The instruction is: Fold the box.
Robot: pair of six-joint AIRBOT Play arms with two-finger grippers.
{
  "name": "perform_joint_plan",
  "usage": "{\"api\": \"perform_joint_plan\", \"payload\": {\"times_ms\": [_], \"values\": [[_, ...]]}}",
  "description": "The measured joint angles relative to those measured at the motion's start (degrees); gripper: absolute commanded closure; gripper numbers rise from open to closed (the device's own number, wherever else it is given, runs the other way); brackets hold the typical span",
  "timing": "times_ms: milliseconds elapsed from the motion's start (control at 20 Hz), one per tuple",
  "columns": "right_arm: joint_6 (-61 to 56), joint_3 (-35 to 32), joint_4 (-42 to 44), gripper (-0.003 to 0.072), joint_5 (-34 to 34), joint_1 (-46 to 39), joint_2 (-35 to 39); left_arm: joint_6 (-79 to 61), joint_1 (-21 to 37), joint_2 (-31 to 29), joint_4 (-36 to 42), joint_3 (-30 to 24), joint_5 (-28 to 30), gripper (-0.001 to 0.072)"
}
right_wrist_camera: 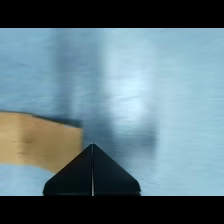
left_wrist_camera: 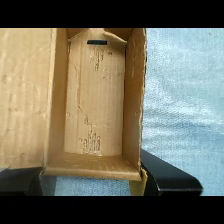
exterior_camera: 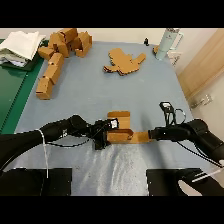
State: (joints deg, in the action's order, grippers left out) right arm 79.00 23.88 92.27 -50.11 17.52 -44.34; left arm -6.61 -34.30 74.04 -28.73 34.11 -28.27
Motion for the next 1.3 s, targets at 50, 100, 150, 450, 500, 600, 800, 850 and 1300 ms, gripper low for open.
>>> {"api": "perform_joint_plan", "payload": {"times_ms": [50,100,150,450,500,600,800,850,1300], "values": [[3.17,-0.11,4.63,0.0686,1.33,-0.61,-1.62,0.0,0.0,0.0,0.02,0.0,0.0,0.0175],[5.66,-0.22,8.0,0.0686,1.88,-1.01,-2.93,0.0,0.0,0.0,0.0,0.0,0.0,0.0175],[7.91,-0.24,11.13,0.0686,2.4,-1.31,-3.82,0.0,0.02,0.0,0.0,0.0,0.0,0.0175],[15.26,-0.35,20.35,0.0686,2.99,-1.92,-2.38,0.0,0.0,0.0,0.02,0.0,0.02,0.0175],[15.8,-0.37,20.92,0.0686,2.89,-1.97,-2.25,0.0,0.0,0.0,0.02,0.0,0.0,0.0175],[16.55,-0.39,21.62,0.0685,2.51,-2.03,-2.67,0.0,0.0,0.0,0.0,0.0,0.02,0.0175],[17.11,-0.39,22.1,0.0685,2.36,-2.03,-6.16,0.0,0.0,0.0,0.02,0.0,0.02,0.0175],[17.22,-0.39,22.1,0.0685,2.49,-2.03,-7.15,0.0,0.0,0.0,0.02,0.0,0.02,0.0174],[17.51,-0.31,22.21,0.0685,4.04,-2.1,-7.8,0.0,0.0,0.0,0.02,0.0,0.02,0.0175]]}}
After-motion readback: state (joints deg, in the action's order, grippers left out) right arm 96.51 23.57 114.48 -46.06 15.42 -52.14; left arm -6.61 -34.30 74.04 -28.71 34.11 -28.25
